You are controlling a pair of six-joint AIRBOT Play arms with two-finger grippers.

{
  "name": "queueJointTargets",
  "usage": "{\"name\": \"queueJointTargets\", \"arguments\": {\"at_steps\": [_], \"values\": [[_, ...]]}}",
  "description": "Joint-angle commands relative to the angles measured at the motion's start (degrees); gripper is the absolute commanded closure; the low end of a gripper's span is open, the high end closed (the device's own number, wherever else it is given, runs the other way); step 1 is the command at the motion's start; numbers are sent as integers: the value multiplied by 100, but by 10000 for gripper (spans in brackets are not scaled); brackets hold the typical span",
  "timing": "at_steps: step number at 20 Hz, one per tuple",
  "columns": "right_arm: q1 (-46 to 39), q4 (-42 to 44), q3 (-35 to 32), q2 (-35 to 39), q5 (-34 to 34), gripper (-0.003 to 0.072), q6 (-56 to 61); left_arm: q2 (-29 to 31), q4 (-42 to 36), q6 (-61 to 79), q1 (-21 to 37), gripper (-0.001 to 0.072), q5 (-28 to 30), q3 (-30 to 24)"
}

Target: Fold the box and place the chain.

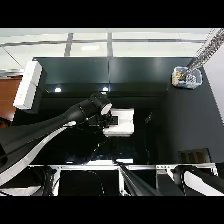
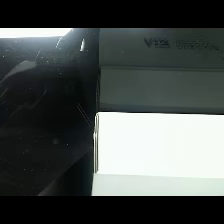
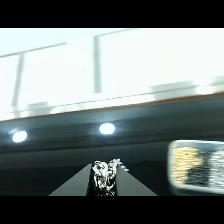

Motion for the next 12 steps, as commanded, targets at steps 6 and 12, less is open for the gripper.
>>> {"name": "queueJointTargets", "arguments": {"at_steps": [6, 12], "values": [[1217, 326, -149, 671, 1582, 683, -361, -4, 2, -2, 0, 681, 33, 4], [2363, 356, -828, 673, 2238, 683, -374, -4, 2, -2, 2, 681, 101, 4]]}}
